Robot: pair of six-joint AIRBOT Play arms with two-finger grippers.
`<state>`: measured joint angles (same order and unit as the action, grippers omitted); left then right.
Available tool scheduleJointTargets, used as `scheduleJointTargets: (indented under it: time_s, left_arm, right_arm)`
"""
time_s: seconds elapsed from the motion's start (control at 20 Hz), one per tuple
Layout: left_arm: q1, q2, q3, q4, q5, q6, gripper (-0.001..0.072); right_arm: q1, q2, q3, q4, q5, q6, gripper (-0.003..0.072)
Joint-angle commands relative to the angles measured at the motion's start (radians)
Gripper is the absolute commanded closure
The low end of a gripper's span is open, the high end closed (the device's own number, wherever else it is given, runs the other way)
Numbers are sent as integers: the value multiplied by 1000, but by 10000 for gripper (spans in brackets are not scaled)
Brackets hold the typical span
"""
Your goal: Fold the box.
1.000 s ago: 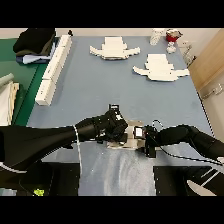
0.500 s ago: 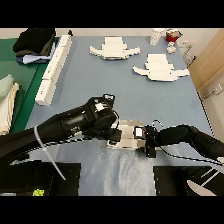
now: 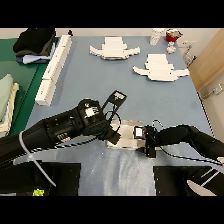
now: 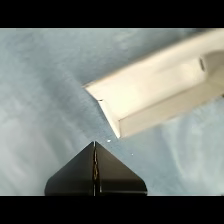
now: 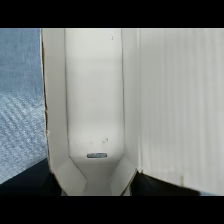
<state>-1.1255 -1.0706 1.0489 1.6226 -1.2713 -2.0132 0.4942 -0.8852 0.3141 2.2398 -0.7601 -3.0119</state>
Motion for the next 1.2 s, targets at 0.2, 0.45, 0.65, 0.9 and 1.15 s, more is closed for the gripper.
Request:
scheduleJointTargets:
  time_s: [0.2,0.45,0.65,0.9,1.15]
  left_arm:
    - [254,306,-304,-346,216,1017,666]
    - [520,309,-535,-692,392,1632,16]
    - [549,259,-668,-927,550,2044,17]
    - [546,164,-698,-1112,615,2270,18]
    - [545,117,-687,-1151,640,2262,18]
  right_arm:
    - [0,0,0,0,0,0,238]
    - [0,-1,0,0,0,0,238]
    - [0,-1,0,0,0,0,238]
    - [0,-1,0,0,0,0,238]
    - [0,-1,0,0,0,0,238]
